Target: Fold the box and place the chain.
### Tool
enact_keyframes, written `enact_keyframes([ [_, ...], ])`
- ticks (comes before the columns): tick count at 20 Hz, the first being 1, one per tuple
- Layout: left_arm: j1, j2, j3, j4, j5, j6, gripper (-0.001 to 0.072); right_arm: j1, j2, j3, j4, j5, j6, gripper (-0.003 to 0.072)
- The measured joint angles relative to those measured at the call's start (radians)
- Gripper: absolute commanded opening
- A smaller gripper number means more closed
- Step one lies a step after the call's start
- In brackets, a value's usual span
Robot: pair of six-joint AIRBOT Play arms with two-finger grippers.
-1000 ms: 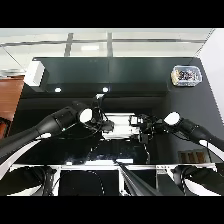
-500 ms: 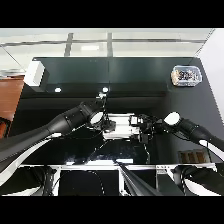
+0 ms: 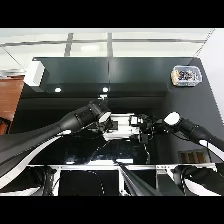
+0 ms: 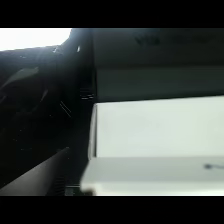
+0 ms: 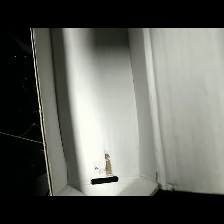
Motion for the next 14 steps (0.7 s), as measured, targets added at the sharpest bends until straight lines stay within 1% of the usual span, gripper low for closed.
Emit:
enact_keyframes([
  [12,0.0,-0.014,-0.01,0.005,0.058,-0.029,0.0434,0.0,0.0,0.0,0.0,0.001,0.0,0.0356],
  [13,0.0,-0.014,-0.014,0.005,0.06,-0.029,0.0428,0.0,0.0,0.0,0.0,0.001,0.0,0.0356],
  [14,0.0,-0.014,-0.016,0.005,0.061,-0.029,0.0392,0.0,0.0,0.0,0.0,0.001,0.0,0.0356],
])
